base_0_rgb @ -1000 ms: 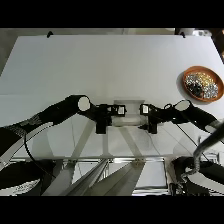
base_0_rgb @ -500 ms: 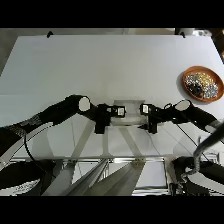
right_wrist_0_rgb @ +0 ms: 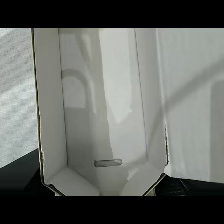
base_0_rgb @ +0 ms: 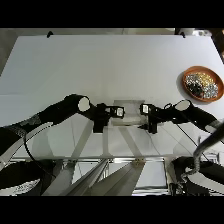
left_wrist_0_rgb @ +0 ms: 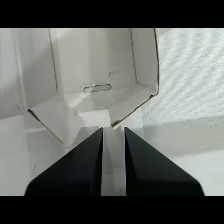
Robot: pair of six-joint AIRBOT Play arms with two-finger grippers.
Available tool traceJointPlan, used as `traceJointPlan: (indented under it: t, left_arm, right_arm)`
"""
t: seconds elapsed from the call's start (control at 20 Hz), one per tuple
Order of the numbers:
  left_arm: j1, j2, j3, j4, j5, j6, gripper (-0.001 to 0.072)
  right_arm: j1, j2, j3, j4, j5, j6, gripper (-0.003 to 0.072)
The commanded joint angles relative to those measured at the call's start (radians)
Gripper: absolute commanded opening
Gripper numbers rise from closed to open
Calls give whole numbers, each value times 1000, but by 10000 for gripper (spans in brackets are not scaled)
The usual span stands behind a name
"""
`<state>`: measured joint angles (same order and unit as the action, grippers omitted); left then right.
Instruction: Fold the box and place the chain.
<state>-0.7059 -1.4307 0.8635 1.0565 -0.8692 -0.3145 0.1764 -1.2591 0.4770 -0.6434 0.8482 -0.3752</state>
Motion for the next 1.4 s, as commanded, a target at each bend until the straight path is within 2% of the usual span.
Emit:
traceJointPlan:
  t: [0.0, 0.1, 0.15, 0.3, 0.6, 0.65, 0.7, 1.05, 1.35]
  left_arm:
    - [16, 1, -1, 23, 7, -29, 161]
    - [24, 1, -1, 20, 45, -28, 259]
    - [23, 0, -1, 8, 67, -24, 272]
    - [8, 0, -1, -57, 96, 40, 273]
    - [-13, 0, -1, -74, 95, 87, 268]
    - [-13, 0, -1, -74, 94, 86, 253]
    - [-13, 0, -1, -75, 93, 87, 208]
    - [-31, 0, -1, -81, 101, 94, 204]
    - [-40, 0, -1, -137, 195, 95, 203]
  right_arm:
    - [0, 1, 0, 0, 0, 0, 463]
    - [0, 1, 0, 0, 0, 0, 463]
    - [0, 1, 0, 0, 0, 0, 463]
    - [0, 1, 0, 0, 0, 0, 463]
    - [0, 1, 0, 0, 0, 0, 463]
    - [0, 1, 0, 0, 0, 0, 463]
    - [0, 1, 0, 0, 0, 0, 463]
    - [0, 1, 0, 0, 0, 0, 463]
    - [0, 1, 0, 0, 0, 0, 463]
